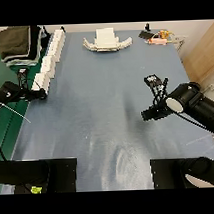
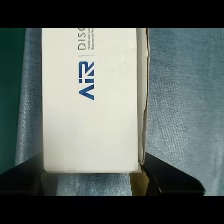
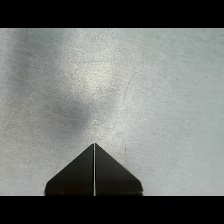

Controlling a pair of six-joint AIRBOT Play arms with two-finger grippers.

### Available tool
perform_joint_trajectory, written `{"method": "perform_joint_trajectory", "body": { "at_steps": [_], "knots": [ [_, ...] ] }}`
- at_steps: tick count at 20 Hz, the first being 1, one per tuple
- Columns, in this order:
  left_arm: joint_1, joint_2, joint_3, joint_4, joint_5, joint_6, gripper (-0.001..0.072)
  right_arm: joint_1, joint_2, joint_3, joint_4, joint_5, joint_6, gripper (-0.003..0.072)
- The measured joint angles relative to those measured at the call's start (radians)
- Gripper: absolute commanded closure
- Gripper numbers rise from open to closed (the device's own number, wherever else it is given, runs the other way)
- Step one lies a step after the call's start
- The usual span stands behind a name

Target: Fold the box.

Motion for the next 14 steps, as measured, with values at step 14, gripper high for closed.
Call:
{"method": "perform_joint_trajectory", "body": {
  "at_steps": [14],
  "knots": [
    [-0.003,-0.005,-0.001,0.001,0.001,0.001,0.0101,0.000,0.000,0.000,0.000,0.000,0.000,0.0681]
  ]
}}
